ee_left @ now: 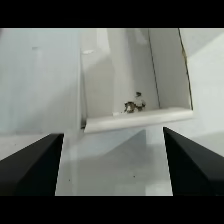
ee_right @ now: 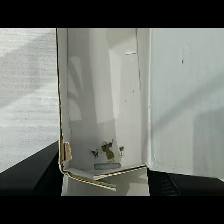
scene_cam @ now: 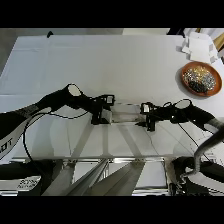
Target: Fold the box and place the chain.
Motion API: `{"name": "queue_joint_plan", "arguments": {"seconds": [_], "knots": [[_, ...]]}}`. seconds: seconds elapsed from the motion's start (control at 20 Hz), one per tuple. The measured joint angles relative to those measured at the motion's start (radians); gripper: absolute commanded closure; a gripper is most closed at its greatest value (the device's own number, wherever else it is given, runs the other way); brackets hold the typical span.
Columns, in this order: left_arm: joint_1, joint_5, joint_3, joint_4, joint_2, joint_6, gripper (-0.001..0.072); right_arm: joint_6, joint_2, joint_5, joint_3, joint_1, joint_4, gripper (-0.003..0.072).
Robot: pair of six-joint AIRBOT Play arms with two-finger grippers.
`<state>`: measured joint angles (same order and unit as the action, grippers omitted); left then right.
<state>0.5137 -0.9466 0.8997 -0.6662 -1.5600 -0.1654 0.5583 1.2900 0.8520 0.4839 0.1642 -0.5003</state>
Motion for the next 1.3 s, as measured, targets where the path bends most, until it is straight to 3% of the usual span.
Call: {"name": "queue_joint_plan", "arguments": {"seconds": [0.75,0.8,0.85,0.9,0.95,1.1,1.15,1.25,1.3], "knots": [[0.063,0.063,0.0,0.037,-0.039,0.126,0.0029,-0.002,0.0,0.0,0.0,0.0,0.001,0.0283],[0.066,0.066,0.0,0.038,-0.043,0.13,0.0154,-0.002,0.0,-0.001,0.0,0.0,0.001,0.0283],[0.069,0.075,0.0,0.041,-0.047,0.135,0.0333,-0.002,0.0,-0.003,0.0,0.0,0.003,0.0283],[0.074,0.078,0.0,0.04,-0.049,0.136,0.0427,-0.002,0.0,-0.002,0.0,0.0,0.002,0.0283],[0.077,0.078,0.0,0.04,-0.051,0.137,0.045,-0.001,0.0,-0.002,0.0,-0.001,0.001,0.0283],[0.084,0.081,0.0,0.025,-0.054,0.143,0.0429,-0.001,0.0,-0.002,0.0,-0.001,0.0,0.0283],[0.084,0.081,0.0,0.018,-0.055,0.143,0.0374,0.0,0.0,-0.001,0.0,-0.001,0.0,0.0283],[0.078,0.081,-0.001,0.007,-0.057,0.144,0.0149,0.0,0.0,-0.001,0.0,-0.001,0.0,0.0283],[0.074,0.081,-0.001,0.002,-0.058,0.143,0.0107,0.0,0.0,-0.001,0.0,-0.001,0.0,0.0283]]}}
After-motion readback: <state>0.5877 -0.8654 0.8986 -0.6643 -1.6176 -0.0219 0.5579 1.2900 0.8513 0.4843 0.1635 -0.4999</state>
